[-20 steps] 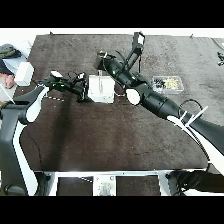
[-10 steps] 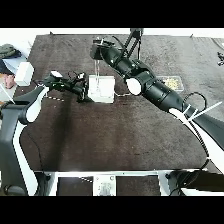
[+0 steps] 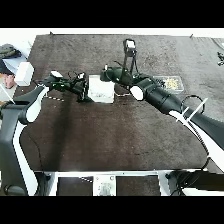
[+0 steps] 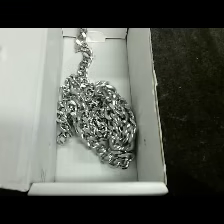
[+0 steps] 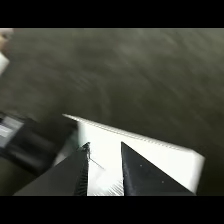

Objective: Fold the box and place the chain.

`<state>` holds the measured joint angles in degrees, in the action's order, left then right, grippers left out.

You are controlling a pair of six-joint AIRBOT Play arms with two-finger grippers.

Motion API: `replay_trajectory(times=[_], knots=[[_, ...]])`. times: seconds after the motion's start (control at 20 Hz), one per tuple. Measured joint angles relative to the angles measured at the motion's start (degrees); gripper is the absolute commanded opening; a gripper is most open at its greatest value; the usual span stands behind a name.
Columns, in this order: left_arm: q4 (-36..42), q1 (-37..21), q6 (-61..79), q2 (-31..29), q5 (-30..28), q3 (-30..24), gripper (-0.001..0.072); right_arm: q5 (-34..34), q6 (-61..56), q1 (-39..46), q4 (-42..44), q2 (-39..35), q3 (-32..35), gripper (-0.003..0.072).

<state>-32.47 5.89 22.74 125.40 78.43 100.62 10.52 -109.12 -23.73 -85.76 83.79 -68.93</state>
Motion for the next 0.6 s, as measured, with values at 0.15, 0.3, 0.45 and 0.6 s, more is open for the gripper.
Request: replay_trajectory(times=[0.15, 0.3, 0.45, 0.6], knots=[[0.00, 0.02, 0.02, 0.02, 0.02, 0.00, 0.0415, 2.08, -1.31, 3.37, -0.26, -1.95, 7.04, 0.0255], [0.00, 0.02, 0.02, 0.00, 0.00, 0.00, 0.0415, 2.95, -5.11, 8.98, -0.46, -3.76, 14.27, 0.0256], [0.00, 0.02, 0.02, 0.02, 0.00, 0.00, 0.0415, 3.34, -7.52, 15.65, -0.39, -4.42, 18.27, 0.0257], [-0.02, 0.02, 0.02, 0.02, 0.00, 0.00, 0.0415, 3.45, -8.48, 21.57, 0.02, -4.39, 19.78, 0.0257]])
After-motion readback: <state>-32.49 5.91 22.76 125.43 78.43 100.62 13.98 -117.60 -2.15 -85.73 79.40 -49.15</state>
